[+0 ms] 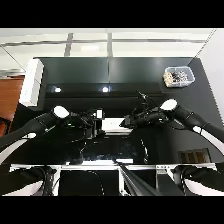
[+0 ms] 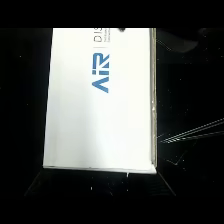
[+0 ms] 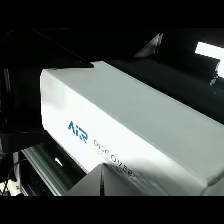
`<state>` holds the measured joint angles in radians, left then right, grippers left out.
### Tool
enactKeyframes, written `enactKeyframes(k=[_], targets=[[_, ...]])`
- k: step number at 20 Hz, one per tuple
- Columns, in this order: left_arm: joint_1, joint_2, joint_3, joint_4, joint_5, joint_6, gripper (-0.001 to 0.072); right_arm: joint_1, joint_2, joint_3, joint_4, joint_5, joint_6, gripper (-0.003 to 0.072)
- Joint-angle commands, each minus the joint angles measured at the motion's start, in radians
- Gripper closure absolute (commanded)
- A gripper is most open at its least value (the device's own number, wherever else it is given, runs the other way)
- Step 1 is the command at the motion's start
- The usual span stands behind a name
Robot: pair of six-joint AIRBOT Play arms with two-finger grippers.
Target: Fold the box and place the chain.
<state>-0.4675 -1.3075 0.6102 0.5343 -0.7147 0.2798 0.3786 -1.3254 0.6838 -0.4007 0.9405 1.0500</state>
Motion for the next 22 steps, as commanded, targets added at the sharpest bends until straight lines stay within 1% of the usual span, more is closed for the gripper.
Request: enactKeyframes(k=[1, 4, 6, 8, 9, 11, 12, 13, 14, 16, 17, 18, 19, 22], targets=[[0.0, 0.0, 0.0, 0.0, 0.001, 0.001, 0.0349, 0.0, -0.007, 0.0, -0.023, -0.01, 0.008, 0.0668], [0.0, 0.0, 0.0, 0.0, 0.001, 0.001, 0.0349, 0.0, -0.007, 0.0, -0.022, -0.008, 0.008, 0.0668], [0.0, 0.0, 0.0, 0.0, 0.001, 0.001, 0.0349, -0.007, -0.003, 0.006, -0.019, 0.033, 0.008, 0.0668], [0.0, 0.004, 0.003, 0.0, 0.0, 0.0, 0.0348, -0.038, 0.026, 0.042, -0.047, 0.166, 0.007, 0.0669], [0.0, 0.006, 0.011, 0.0, -0.002, 0.0, 0.0348, -0.063, 0.061, 0.065, -0.078, 0.242, 0.008, 0.0669], [0.0, 0.016, 0.034, 0.009, -0.004, -0.033, 0.0346, -0.134, 0.17, 0.091, -0.154, 0.338, 0.023, 0.0669], [0.001, 0.024, 0.052, 0.031, -0.01, -0.086, 0.0289, -0.179, 0.232, 0.092, -0.2, 0.361, 0.034, 0.0669], [0.001, 0.032, 0.074, 0.083, -0.035, -0.154, 0.0109, -0.229, 0.301, 0.091, -0.272, 0.381, 0.063, 0.0668], [0.0, 0.036, 0.1, 0.15, -0.069, -0.237, -0.0001, -0.275, 0.359, 0.091, -0.354, 0.392, 0.093, 0.0669], [0.0, 0.037, 0.161, 0.278, -0.179, -0.403, -0.0001, -0.351, 0.451, 0.09, -0.538, 0.393, 0.157, 0.0668], [0.0, 0.037, 0.189, 0.307, -0.234, -0.442, -0.0001, -0.381, 0.477, 0.09, -0.603, 0.391, 0.175, 0.0668], [0.0, 0.037, 0.21, 0.305, -0.267, -0.446, -0.0004, -0.404, 0.484, 0.09, -0.631, 0.392, 0.178, 0.0669], [-0.01, 0.037, 0.23, 0.289, -0.268, -0.446, -0.0004, -0.422, 0.484, 0.086, -0.63, 0.386, 0.178, 0.0668], [-0.079, 0.011, 0.298, 0.231, -0.183, -0.468, -0.0004, -0.427, 0.484, 0.056, -0.597, 0.312, 0.178, 0.0668]])
